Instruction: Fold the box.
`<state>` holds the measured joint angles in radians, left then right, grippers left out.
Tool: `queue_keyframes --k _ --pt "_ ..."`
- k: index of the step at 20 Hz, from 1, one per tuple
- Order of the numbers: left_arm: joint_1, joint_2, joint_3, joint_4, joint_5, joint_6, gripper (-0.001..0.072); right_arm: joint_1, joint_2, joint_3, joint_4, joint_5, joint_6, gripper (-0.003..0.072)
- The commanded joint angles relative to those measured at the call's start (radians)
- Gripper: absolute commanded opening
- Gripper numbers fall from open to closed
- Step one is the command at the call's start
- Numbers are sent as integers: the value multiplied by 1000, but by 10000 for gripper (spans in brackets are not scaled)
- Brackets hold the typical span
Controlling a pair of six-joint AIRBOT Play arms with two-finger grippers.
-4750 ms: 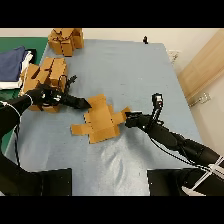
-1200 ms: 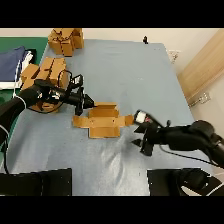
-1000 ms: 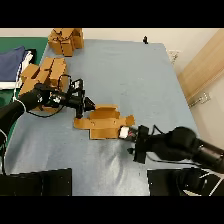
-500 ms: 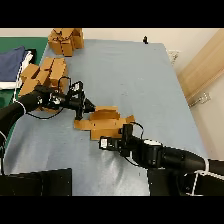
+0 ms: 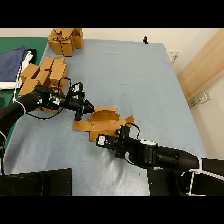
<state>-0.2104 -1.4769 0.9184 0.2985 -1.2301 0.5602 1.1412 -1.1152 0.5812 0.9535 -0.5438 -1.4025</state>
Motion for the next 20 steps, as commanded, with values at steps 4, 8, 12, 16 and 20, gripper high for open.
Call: queue_keyframes --k 4,8,12,16,20 --pt "0 0 0 1 -14 -11 12 -29 -57 1 -37 74 6 445" --pt "0 0 0 1 -37 -11 13 -68 -74 6 -179 70 8 445" --pt "0 0 0 2 -44 -36 13 -95 -53 46 -224 -34 8 445" --pt "0 0 0 2 -50 -36 13 -95 0 70 -224 -18 15 457" --pt "0 0 0 2 -56 -36 12 -108 -1 70 -224 -13 85 610"
